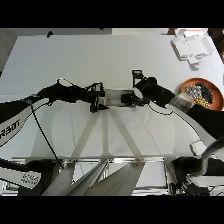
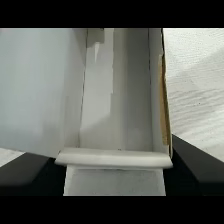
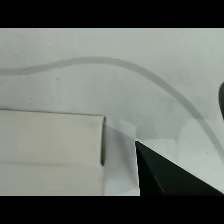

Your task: Fold the box and place the chain.

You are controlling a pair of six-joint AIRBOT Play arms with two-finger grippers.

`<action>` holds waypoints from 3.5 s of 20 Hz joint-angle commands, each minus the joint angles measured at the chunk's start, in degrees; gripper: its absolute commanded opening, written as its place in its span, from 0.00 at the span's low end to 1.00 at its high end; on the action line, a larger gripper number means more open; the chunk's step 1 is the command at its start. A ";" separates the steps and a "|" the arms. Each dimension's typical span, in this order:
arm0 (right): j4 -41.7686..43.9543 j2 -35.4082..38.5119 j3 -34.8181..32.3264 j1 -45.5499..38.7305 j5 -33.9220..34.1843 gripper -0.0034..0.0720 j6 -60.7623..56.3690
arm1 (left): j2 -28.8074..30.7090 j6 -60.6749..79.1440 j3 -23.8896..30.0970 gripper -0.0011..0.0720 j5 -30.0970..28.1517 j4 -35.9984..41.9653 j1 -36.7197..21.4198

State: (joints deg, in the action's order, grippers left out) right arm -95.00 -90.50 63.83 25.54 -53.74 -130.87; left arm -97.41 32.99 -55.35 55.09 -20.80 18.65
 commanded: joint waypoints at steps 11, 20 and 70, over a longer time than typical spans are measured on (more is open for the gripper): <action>-1.27 -0.63 0.57 0.94 -1.05 0.06 -1.36 | 0.00 0.00 -0.02 0.48 -0.02 -0.02 0.00; -1.14 4.24 0.72 1.18 -3.48 0.49 -0.63 | 0.00 0.00 -0.02 0.48 -0.02 0.00 0.02; -0.48 -0.04 -1.29 -59.54 -11.63 0.06 44.41 | 0.00 0.00 -0.02 0.48 -0.02 -0.04 0.00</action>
State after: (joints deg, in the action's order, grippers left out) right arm -95.29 -89.38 62.63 -33.98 -65.95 -86.50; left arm -97.41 32.97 -55.35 55.09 -20.80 18.65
